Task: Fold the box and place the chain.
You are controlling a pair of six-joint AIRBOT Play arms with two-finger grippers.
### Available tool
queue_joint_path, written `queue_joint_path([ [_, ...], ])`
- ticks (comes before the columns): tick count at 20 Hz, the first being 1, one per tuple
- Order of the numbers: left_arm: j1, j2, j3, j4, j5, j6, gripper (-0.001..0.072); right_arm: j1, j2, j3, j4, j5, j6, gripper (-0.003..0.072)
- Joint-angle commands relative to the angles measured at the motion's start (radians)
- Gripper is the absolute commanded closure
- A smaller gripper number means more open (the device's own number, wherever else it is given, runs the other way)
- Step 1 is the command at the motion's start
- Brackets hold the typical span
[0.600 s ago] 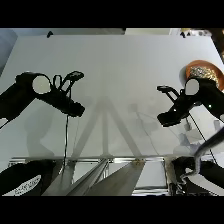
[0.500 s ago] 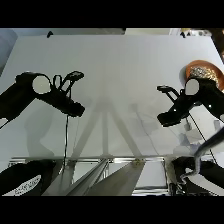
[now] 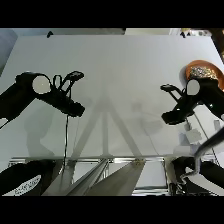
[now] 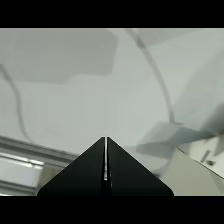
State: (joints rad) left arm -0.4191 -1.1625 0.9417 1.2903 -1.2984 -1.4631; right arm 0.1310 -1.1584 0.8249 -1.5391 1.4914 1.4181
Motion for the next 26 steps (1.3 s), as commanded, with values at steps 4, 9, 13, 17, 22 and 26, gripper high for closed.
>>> queue_joint_path([
  [4,0.0,0.0,0.0,0.0,0.0,0.0,0.0574,-0.322,0.001,0.001,-0.352,-0.008,0.023,0.0666],
  [9,0.0,0.0,0.0,0.0,0.0,0.0,0.0574,-0.578,0.001,0.004,-0.399,-0.161,0.013,0.0444],
  [13,0.0,0.0,0.0,0.0,0.0,0.0,0.0574,-0.62,0.001,0.03,-0.543,-0.201,0.013,0.0043],
  [17,0.0,0.0,0.0,0.0,0.0,0.0,0.0574,-0.698,-0.022,0.03,-0.637,-0.207,0.018,0.0123],
  [22,0.0,0.0,0.0,0.0,0.0,0.0,0.0574,-0.767,-0.051,0.03,-0.663,-0.259,0.017,0.0197],
  [26,0.0,0.0,0.0,0.0,0.0,0.0,0.0574,-0.767,-0.123,0.029,-0.649,-0.26,0.016,0.026],
])
